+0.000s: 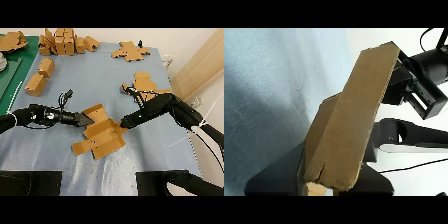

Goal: Fold the box.

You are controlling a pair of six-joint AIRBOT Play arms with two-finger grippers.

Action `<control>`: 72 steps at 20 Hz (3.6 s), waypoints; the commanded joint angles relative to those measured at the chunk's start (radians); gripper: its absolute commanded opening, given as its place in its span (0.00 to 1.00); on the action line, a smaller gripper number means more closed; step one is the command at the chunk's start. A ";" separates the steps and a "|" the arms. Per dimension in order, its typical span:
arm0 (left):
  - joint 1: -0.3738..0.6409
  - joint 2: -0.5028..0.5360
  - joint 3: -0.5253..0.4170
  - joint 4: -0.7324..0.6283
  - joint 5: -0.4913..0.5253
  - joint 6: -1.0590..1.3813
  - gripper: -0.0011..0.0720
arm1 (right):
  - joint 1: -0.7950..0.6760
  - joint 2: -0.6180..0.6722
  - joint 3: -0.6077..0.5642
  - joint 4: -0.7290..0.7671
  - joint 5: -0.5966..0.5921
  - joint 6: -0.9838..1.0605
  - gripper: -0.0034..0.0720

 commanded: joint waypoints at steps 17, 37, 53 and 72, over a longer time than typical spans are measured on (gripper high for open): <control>-0.063 -0.001 0.249 0.195 -0.064 0.195 0.03 | -0.093 0.054 0.001 -0.266 0.023 0.248 0.52; -0.178 -0.192 0.429 0.341 -0.141 0.335 0.03 | -0.106 0.112 0.000 -0.130 0.172 0.356 0.17; -0.241 -0.192 0.486 0.282 0.020 0.386 0.03 | -0.106 0.111 -0.048 -0.139 0.177 0.287 0.05; -0.311 -0.047 0.292 0.242 0.145 0.539 0.03 | -0.106 0.127 -0.087 -0.137 0.248 0.276 0.05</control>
